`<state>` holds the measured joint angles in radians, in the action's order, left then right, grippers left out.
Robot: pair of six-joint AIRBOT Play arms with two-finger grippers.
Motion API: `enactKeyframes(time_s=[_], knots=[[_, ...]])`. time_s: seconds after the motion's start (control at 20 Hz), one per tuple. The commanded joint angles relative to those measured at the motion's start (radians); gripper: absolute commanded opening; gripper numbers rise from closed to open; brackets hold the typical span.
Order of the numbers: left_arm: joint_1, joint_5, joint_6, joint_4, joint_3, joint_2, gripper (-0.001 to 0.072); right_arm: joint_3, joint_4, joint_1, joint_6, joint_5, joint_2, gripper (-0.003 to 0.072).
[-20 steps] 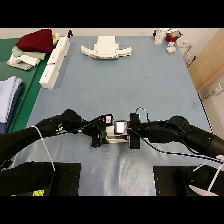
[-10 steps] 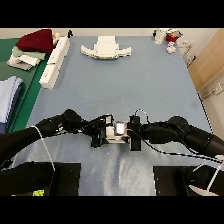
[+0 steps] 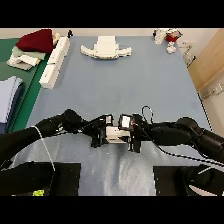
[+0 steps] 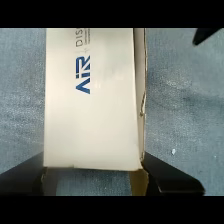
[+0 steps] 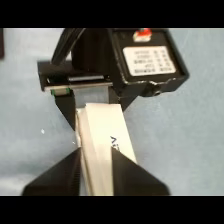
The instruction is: Fold the box.
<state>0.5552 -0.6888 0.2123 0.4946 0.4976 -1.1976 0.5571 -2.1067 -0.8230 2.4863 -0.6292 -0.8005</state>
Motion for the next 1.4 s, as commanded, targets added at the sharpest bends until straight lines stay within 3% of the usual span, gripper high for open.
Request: enactKeyframes(time_s=[0.0,0.1,0.25,0.35,0.85,1.35], knots=[[0.000,0.000,0.000,0.000,0.001,0.000,0.0416,-0.071,-0.196,0.006,-0.128,0.082,0.062,0.0149],[0.000,0.000,0.000,0.000,0.001,0.000,0.0415,-0.172,-0.266,0.002,-0.181,0.209,0.111,0.0035],[0.000,0.000,0.000,0.000,0.001,0.000,0.0416,-0.286,-0.283,-0.043,-0.272,0.408,0.140,0.0007],[0.000,0.000,0.000,0.000,0.001,0.000,0.0416,-0.294,-0.280,-0.053,-0.281,0.469,0.115,0.0007],[0.000,0.000,0.000,0.000,0.001,0.000,0.0415,-0.301,-0.272,-0.066,-0.280,0.446,-0.036,0.0006],[0.000,0.000,0.000,0.000,0.001,0.000,0.0416,-0.302,-0.272,-0.070,-0.280,0.456,-0.040,0.0006]])
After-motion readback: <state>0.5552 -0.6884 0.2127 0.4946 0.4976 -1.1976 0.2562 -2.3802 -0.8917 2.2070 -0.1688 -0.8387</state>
